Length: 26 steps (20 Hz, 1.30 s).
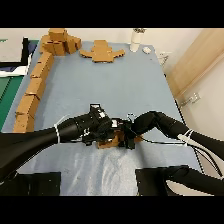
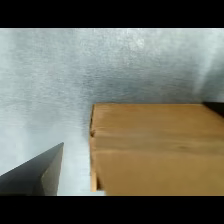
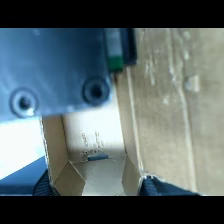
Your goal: Fold the box.
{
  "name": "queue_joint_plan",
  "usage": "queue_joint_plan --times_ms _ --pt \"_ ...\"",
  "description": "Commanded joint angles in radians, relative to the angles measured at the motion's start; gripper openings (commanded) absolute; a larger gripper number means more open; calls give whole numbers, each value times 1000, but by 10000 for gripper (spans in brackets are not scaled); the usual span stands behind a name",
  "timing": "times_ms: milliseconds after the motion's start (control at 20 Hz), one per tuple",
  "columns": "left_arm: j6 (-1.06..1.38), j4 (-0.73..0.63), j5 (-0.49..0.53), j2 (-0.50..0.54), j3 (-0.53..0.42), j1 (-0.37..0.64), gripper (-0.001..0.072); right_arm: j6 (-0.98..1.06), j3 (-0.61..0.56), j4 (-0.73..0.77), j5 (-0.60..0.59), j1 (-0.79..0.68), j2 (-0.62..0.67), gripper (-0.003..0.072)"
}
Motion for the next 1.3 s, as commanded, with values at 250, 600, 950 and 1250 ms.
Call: queue_joint_plan --times_ms 250,600,950,1250 --pt "241 -229 -109 44 3 151 588 0 0 0 0 0 0 591" --pt "546 -493 -279 52 4 388 589 0 0 0 0 0 0 591" --pt "1247 -550 -465 52 3 558 281 0 0 0 0 0 0 591" --pt "1738 -591 -442 65 -7 604 11 0 0 0 0 0 0 591"
